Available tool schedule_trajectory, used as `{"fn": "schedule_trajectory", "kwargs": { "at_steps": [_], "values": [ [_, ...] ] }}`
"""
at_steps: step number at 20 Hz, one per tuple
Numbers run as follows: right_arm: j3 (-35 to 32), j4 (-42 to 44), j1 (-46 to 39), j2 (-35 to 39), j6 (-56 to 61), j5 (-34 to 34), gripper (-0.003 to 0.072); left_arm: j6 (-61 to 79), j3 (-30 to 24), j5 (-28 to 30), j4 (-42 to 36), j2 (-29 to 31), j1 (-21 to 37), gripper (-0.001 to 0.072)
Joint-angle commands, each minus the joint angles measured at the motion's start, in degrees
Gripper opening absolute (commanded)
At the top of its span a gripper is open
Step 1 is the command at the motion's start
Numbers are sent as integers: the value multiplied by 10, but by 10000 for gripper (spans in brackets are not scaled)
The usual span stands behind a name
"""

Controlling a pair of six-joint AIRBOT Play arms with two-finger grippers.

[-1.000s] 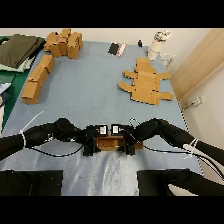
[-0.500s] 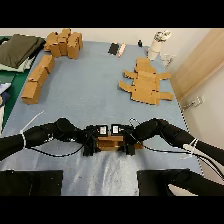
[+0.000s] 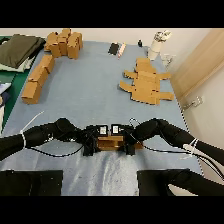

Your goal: Fold the box.

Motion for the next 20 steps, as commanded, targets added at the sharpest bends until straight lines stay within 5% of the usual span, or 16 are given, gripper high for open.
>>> {"fn": "schedule_trajectory", "kwargs": {
  "at_steps": [1,2,3,14,20],
  "values": [
    [0,5,1,0,0,-2,503,0,0,0,0,0,0,532],
    [1,6,1,1,0,-6,514,0,0,0,0,0,0,532],
    [2,6,1,2,5,-12,719,0,0,0,0,0,0,531],
    [2,-186,0,178,366,-134,716,0,0,0,0,0,0,532],
    [2,-152,1,233,911,-158,700,0,0,0,0,0,0,532]
  ]
}}
